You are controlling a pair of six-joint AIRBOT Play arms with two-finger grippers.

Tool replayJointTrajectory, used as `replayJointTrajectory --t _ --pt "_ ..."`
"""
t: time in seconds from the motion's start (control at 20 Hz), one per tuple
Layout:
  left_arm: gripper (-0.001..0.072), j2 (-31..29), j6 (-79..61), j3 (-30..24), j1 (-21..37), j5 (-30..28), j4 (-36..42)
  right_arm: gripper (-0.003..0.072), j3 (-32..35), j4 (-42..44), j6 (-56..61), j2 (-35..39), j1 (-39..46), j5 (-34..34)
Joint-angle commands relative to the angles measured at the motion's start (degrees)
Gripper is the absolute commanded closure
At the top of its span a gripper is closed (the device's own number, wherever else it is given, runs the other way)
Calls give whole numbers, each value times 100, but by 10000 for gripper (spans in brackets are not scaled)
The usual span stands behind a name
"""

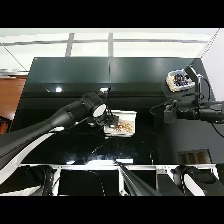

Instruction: Fold the box and place the chain.

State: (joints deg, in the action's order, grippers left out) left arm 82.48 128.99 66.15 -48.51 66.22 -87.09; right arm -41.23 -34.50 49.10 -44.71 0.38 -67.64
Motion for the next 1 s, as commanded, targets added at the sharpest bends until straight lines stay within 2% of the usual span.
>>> replayJointTrajectory --t 0.0,0.15,0.2,0.3,0.35,0.45,0.5,0.6,0.65,0.7,0.8,0.95 --pt "134 -601 -1060 24 -46 581 -236 364 -4 -7 2 17 35 -72" --pt "134 -1381 -1224 -472 103 957 -1292 364 -4 -9 2 17 35 -72" --pt "134 -1644 -1224 -776 372 968 -1458 364 -4 -9 2 17 33 -72" --pt "135 -2046 -1228 -1449 1209 737 -1130 364 -4 -9 2 15 33 -66" --pt "134 -2212 -1325 -1829 1762 431 -623 364 -4 -9 2 15 33 -46" --pt "134 -2380 -2413 -2520 2811 -374 1244 364 -2 -9 0 15 33 -42" --pt "134 -2363 -3613 -2809 3257 -632 2601 364 -2 -15 -2 15 33 -35" --pt "134 -2249 -6472 -3143 3729 -557 4712 364 -2 -55 -2 15 33 -22" --pt "135 -2212 -7667 -3187 3748 -387 5134 364 -2 -122 0 15 33 -11" --pt "132 -2203 -8651 -3189 3687 -343 5243 364 -2 -223 0 15 33 -4" --pt "-3 -2205 -10214 -3189 3493 -391 5237 364 -2 -343 0 15 33 -11" --pt "-3 -2203 -12310 -3189 3053 -809 5156 364 -2 -356 0 15 33 -31"
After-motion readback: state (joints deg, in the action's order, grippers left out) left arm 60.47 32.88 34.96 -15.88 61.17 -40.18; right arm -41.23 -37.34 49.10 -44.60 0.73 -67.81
